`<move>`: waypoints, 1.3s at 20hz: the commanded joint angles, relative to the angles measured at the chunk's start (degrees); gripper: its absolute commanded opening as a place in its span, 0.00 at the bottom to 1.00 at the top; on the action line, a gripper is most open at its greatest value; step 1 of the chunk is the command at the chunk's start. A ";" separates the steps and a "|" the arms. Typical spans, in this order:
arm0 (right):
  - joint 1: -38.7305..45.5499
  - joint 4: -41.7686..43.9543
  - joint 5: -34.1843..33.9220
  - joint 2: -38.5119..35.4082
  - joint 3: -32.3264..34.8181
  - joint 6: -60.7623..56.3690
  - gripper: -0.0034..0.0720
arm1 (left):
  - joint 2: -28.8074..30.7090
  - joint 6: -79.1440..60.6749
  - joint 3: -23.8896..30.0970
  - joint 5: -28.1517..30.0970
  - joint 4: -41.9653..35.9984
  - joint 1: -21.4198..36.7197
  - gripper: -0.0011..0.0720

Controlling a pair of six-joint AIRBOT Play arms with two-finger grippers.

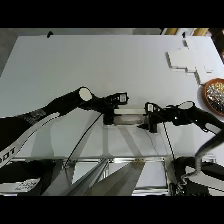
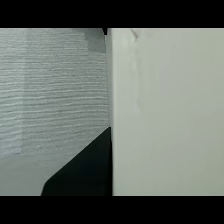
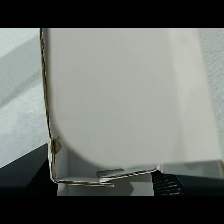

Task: Fold the box and place the chain.

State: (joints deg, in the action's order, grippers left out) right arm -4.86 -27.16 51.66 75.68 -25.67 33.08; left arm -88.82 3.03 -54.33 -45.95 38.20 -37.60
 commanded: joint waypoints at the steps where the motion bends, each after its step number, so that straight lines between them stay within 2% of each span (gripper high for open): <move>1: 0.00 0.02 0.00 0.04 0.02 0.00 0.59 | 0.02 0.00 -0.04 -1.60 0.02 0.00 0.03; 2: 0.00 0.02 0.00 0.04 0.02 0.00 0.59 | 0.04 -0.02 -0.04 -2.10 0.00 0.00 0.03; 3: -0.02 0.02 0.00 0.04 0.02 0.00 0.59 | 0.11 -0.04 -0.07 -2.29 0.00 0.00 0.11; 5: -0.02 0.02 0.00 0.04 0.02 0.00 0.59 | 0.81 -0.02 -0.07 -2.27 0.02 0.13 0.66; 6: -0.02 0.02 0.02 0.04 0.02 0.00 0.59 | 1.36 -0.02 -0.09 -2.23 0.09 0.15 0.85; 8: -0.02 0.02 0.02 0.04 0.02 0.00 0.59 | 2.75 0.02 -0.09 -2.27 1.18 0.52 0.96; 12: -0.02 0.04 0.02 0.04 0.02 0.00 0.59 | 7.08 9.09 -0.09 -3.41 9.01 2.58 0.96; 16: -0.02 0.02 0.02 0.04 0.02 0.00 0.59 | 13.20 21.62 -0.09 -10.08 19.89 4.87 0.96; 17: -0.02 0.02 0.00 0.04 0.02 0.00 0.59 | 14.99 25.31 -0.09 -12.13 22.77 4.79 0.90; 18: -0.02 0.02 0.00 0.04 0.02 0.00 0.59 | 16.65 28.20 -0.09 -14.27 24.35 4.55 0.70; 20: 0.00 0.02 0.00 0.04 0.02 0.00 0.59 | 19.61 30.47 -0.09 -19.15 23.56 4.50 0.11; 21: -0.02 0.02 0.02 0.04 0.02 0.00 0.59 | 20.70 30.67 -0.09 -21.18 22.45 4.26 0.02; 24: 0.00 0.02 0.00 0.04 0.02 0.00 0.59 | 22.21 32.17 -0.09 -22.12 20.98 0.15 0.02; 26: -0.02 0.02 0.00 0.04 0.02 0.00 0.59 | 21.81 32.17 -0.09 -18.21 20.98 -4.92 0.02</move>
State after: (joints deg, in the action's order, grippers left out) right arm -4.86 -27.14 51.64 75.70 -25.67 33.06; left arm -67.90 33.26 -54.35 -65.43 59.13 -37.82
